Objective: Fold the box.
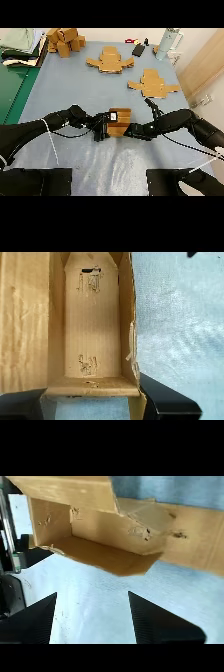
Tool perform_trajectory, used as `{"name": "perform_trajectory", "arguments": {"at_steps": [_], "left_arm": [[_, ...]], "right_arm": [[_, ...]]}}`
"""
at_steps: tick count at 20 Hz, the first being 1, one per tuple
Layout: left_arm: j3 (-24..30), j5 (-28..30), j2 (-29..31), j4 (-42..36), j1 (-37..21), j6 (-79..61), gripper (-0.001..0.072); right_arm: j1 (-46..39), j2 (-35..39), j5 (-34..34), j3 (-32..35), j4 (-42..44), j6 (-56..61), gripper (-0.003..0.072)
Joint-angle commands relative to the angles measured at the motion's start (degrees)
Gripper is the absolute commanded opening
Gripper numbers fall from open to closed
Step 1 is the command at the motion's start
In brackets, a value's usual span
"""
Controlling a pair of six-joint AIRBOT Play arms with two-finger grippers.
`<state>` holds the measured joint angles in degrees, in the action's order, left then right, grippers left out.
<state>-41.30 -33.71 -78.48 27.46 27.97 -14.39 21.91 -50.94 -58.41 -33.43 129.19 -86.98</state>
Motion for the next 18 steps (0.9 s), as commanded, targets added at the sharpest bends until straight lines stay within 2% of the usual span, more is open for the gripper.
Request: {"name": "perform_trajectory", "arguments": {"at_steps": [1,4,11,18], "left_arm": [[-0.1,-0.9,0.3,0.2,-0.2,0.5,0.0486],[0.0,-2.5,0.2,0.2,-0.2,0.5,0.0486],[0.8,-2.2,0.2,1.3,-0.1,0.5,0.0486],[0.8,0.3,-0.7,1.3,-0.1,2.0,0.0486]], "right_arm": [[0.0,0.0,0.1,-1.8,0.4,0.6,0.0701],[0.0,0.0,1.4,-2.4,0.1,0.6,0.0701],[0.0,-0.2,2.4,-2.3,-0.4,0.4,0.0701],[0.0,-0.2,3.0,-2.3,-1.2,0.4,0.0696]]}}
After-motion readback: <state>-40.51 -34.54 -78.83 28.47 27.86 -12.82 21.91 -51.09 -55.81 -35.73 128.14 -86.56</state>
